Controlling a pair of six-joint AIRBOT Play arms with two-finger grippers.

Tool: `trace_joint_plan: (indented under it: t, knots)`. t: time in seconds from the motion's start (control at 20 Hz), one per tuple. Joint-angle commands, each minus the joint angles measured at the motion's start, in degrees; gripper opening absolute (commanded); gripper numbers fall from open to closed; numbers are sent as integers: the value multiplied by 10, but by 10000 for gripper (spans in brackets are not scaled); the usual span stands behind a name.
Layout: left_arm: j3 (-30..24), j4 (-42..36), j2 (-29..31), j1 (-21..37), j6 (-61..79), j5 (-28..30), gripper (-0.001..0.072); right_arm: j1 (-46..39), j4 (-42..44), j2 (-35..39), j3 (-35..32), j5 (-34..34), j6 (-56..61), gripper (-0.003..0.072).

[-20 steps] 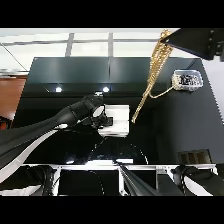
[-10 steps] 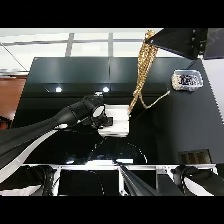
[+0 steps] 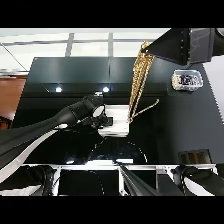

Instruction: Fold the box and place the chain.

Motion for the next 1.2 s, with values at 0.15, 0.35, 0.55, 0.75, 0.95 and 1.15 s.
trace_joint_plan:
  t: [0.15,0.35,0.55,0.75,0.95,1.15]
  knots:
    - [0,0,0,0,0,0,28,0,16,0,-12,3,3,20]
    - [0,0,0,0,0,2,28,0,65,0,-12,-5,-17,20]
    - [0,0,0,0,0,2,28,0,117,0,-12,-23,-26,20]
    - [0,0,0,0,0,1,28,1,94,-1,-14,-16,-21,20]
    - [0,0,0,0,0,1,28,40,29,-1,-77,-17,3,20]
    - [0,0,0,0,0,1,28,75,-10,-1,-205,-67,3,20]
